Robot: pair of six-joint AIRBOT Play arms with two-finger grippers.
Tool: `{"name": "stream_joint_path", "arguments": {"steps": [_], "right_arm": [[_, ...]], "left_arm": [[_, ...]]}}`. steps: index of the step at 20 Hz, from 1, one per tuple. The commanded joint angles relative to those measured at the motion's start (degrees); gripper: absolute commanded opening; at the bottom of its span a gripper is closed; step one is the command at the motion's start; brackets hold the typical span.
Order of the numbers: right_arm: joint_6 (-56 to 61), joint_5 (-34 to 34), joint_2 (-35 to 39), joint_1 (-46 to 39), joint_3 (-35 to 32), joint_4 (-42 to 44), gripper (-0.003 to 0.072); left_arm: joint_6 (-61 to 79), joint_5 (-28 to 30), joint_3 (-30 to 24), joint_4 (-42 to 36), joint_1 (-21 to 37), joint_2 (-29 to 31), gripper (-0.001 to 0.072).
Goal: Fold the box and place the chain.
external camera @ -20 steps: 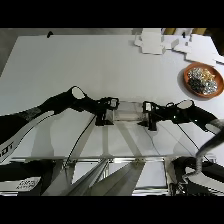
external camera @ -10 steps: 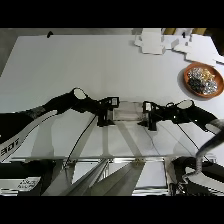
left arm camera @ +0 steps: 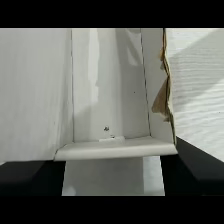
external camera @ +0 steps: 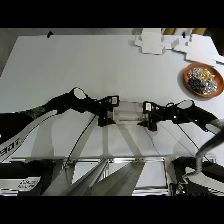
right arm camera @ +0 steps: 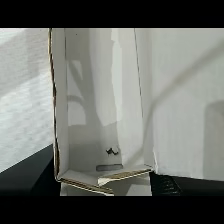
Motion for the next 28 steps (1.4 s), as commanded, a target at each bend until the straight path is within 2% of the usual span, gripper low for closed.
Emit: {"name": "stream_joint_path", "arguments": {"steps": [1,11,13,14,15,16,17,22,28], "right_arm": [[0.0,-0.2,0.02,0.02,0.0,0.04,0.0406],[0.22,-1.9,0.02,0.02,0.0,0.74,0.0395],[1.38,0.9,0.02,0.02,0.0,0.09,0.0395],[0.94,1.25,0.02,0.02,0.0,0.04,0.0425],[0.96,0.44,0.04,0.0,0.0,0.17,0.06],[1.31,-0.85,0.31,0.02,0.0,0.2,0.0694],[2.21,-1.9,0.92,-0.09,0.0,-0.52,0.0695],[11.43,-0.57,7.96,-3.85,0.0,-11.02,0.0694],[23.26,8.85,19.69,-7.37,0.0,-27.56,0.068]], "left_arm": [[-0.63,-0.92,-0.04,0.07,-0.04,-0.04,0.0336],[-0.63,-0.92,-0.04,0.07,-0.04,-0.04,0.0336],[-0.63,-0.92,-0.04,0.07,-0.04,-0.04,0.0336],[-0.63,-0.92,-0.04,0.07,-0.04,-0.04,0.0336],[-0.63,-0.92,-0.04,0.07,-0.04,-0.04,0.0336],[-0.63,-0.92,-0.04,0.07,-0.04,-0.04,0.0336],[-0.63,-0.92,-0.04,0.07,-0.04,-0.04,0.0336],[-0.63,-0.94,-0.04,0.07,-0.04,-0.04,0.0336],[-0.63,-0.94,-0.04,0.07,-0.04,-0.04,0.0336]]}}
